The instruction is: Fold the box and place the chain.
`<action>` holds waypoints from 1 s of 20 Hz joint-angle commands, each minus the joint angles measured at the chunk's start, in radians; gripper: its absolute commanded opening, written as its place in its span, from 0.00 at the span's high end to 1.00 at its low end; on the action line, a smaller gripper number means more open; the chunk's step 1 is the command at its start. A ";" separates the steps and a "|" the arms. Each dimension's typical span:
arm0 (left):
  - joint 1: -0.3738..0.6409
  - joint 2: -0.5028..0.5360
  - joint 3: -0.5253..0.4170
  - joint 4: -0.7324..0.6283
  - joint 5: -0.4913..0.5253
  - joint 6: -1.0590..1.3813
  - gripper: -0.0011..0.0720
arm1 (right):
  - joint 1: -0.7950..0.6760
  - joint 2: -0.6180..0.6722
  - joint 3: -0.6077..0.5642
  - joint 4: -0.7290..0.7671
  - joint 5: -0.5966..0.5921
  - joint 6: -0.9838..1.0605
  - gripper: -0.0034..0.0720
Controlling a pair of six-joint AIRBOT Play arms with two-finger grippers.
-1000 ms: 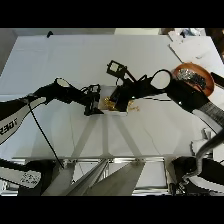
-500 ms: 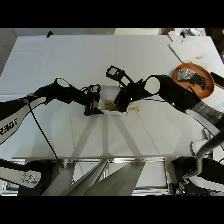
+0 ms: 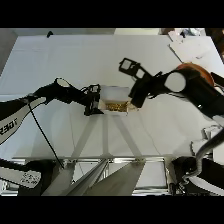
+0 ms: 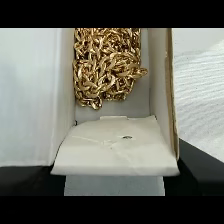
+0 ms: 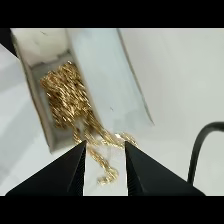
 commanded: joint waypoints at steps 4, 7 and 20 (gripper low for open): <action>0.000 0.001 0.000 0.000 0.000 0.000 0.52 | -0.198 -0.001 0.000 -0.003 0.131 -0.203 0.49; 0.000 0.001 0.000 0.000 0.000 0.000 0.52 | -0.194 -0.083 0.000 0.044 0.130 -0.328 0.38; 0.000 0.001 0.000 0.000 0.000 0.000 0.52 | -0.194 -0.374 0.000 0.223 0.064 -0.636 0.16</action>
